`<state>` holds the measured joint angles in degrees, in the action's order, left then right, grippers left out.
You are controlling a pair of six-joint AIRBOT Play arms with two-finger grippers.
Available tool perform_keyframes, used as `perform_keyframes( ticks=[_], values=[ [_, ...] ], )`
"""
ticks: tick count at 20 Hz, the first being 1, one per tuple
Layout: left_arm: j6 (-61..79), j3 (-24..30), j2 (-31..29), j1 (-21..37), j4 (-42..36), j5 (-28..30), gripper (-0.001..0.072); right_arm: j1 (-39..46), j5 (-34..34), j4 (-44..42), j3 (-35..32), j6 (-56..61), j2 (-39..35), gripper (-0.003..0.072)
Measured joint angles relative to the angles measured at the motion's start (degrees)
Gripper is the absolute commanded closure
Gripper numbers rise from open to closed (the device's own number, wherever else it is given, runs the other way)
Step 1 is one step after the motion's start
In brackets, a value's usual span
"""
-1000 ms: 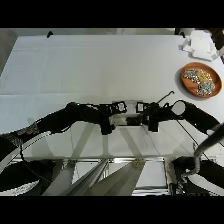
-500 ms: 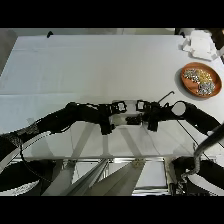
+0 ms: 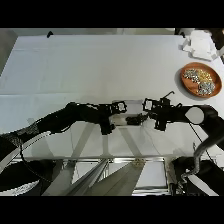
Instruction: Fold the box and place the chain.
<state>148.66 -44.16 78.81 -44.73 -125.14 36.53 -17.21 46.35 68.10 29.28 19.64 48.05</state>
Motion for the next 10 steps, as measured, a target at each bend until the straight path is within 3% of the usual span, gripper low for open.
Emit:
perform_keyframes(
  ticks=[5, 10],
  values=[
    [0.0, 0.0, 0.0, 0.0, 0.0, 0.0, 0.0313, 0.0, 0.7, -5.4, 0.1, 1.2, -11.8, 0.0669],
    [0.0, 0.0, 0.0, 0.0, 0.0, 0.0, 0.0313, 0.0, -0.1, -20.6, 0.1, -1.7, -20.0, 0.0669]
  ],
)
